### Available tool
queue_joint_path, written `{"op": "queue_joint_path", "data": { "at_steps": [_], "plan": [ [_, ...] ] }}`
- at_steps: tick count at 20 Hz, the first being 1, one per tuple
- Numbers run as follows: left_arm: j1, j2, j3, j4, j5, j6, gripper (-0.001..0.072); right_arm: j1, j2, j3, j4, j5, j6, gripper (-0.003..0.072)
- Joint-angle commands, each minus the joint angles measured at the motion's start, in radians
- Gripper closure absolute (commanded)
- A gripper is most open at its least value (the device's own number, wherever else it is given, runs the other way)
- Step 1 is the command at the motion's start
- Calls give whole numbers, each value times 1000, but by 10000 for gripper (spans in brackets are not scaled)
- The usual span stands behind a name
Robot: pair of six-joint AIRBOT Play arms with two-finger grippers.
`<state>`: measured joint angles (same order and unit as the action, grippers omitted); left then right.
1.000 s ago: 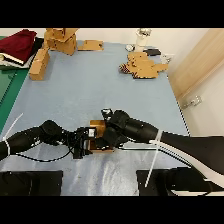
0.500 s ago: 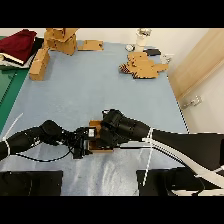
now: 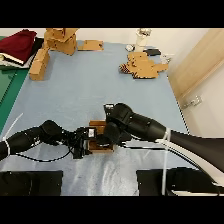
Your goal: Fold the box.
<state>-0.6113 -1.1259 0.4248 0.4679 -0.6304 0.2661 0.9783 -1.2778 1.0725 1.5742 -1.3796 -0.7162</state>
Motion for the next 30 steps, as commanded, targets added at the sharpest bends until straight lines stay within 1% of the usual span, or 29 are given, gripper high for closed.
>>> {"op": "queue_joint_path", "data": {
  "at_steps": [1,2,3,4,5,6,7,8,9,10,11,12,13,14,17,19,22,24,27,30],
  "plan": [
    [0,0,0,0,0,-1,378,-3,87,13,-76,-130,21,267],
    [0,0,0,0,0,-1,378,-8,104,13,-123,-165,20,356],
    [0,0,0,0,0,-1,378,-31,109,11,-171,-204,19,502],
    [0,0,0,0,0,-1,377,-77,107,0,-204,-217,-6,588],
    [0,0,0,0,0,-1,378,-132,103,-25,-214,-177,-64,662],
    [0,0,0,0,0,-1,378,-209,93,-64,-201,-68,-144,683],
    [0,0,0,0,0,-1,377,-303,72,-105,-122,90,-250,683],
    [0,0,0,0,0,-1,378,-401,42,-127,56,233,-404,684],
    [0,0,0,0,0,-1,377,-495,3,-135,321,339,-650,684],
    [0,0,0,0,0,-1,378,-575,-39,-134,663,371,-964,684],
    [0,0,0,0,0,-1,377,-628,-70,-134,958,338,-1279,684],
    [0,0,0,0,0,-1,377,-651,-87,-132,1146,277,-1500,684],
    [0,0,0,0,0,-1,378,-652,-90,-132,1215,224,-1637,684],
    [0,0,0,0,0,-1,378,-641,-86,-132,1198,193,-1698,684],
    [0,0,0,0,-5,-1,378,-585,-85,-143,1078,172,-1709,685],
    [0,0,0,0,-6,-1,377,-536,-72,-172,1038,158,-1727,685],
    [0,0,0,0,-8,-1,377,-480,-19,-240,962,198,-1740,685],
    [0,0,0,0,-8,-1,377,-437,47,-309,920,280,-1743,685],
    [0,0,0,0,-7,-1,378,-352,180,-414,863,424,-1743,685],
    [0,0,0,0,-8,-1,377,-244,318,-501,771,610,-1743,685]
  ]
}}
